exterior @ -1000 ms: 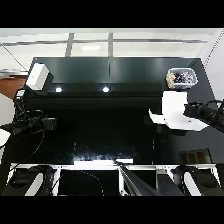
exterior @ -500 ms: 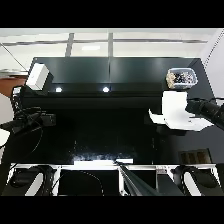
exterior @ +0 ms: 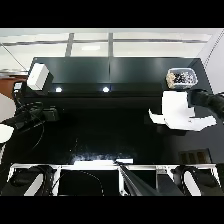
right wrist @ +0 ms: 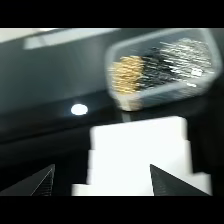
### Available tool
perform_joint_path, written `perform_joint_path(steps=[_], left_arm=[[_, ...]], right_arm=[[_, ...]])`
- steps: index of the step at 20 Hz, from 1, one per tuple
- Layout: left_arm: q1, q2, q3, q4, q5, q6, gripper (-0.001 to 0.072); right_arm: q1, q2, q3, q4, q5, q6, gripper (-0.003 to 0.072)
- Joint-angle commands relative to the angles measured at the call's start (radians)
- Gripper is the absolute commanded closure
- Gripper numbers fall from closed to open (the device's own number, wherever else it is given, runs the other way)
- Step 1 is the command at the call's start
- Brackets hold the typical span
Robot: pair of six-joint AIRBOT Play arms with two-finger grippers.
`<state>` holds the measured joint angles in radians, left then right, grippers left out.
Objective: Fold the box and place the chain.
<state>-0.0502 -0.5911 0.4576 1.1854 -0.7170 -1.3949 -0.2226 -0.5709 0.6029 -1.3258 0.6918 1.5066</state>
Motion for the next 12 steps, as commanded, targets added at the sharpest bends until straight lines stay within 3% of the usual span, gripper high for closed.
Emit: perform_joint_path(steps=[1,5,10,12], left_arm=[[-0.047,-0.053,0.044,0.002,0.005,-0.001,0.0011],[-0.056,-0.126,0.098,0.003,0.006,-0.006,0.0011],[-0.077,-0.166,0.109,-0.019,0.007,-0.027,0.0011],[-0.093,-0.176,0.109,-0.021,0.006,-0.028,0.0011]], right_arm=[[-0.188,-0.169,0.108,-0.336,0.151,0.174,-0.003],[-0.48,-0.467,0.289,-0.341,0.263,0.119,-0.0024],[-0.652,-0.675,0.328,-0.008,0.389,-0.251,-0.0023],[-0.679,-0.752,0.335,0.052,0.441,-0.338,-0.0023]])
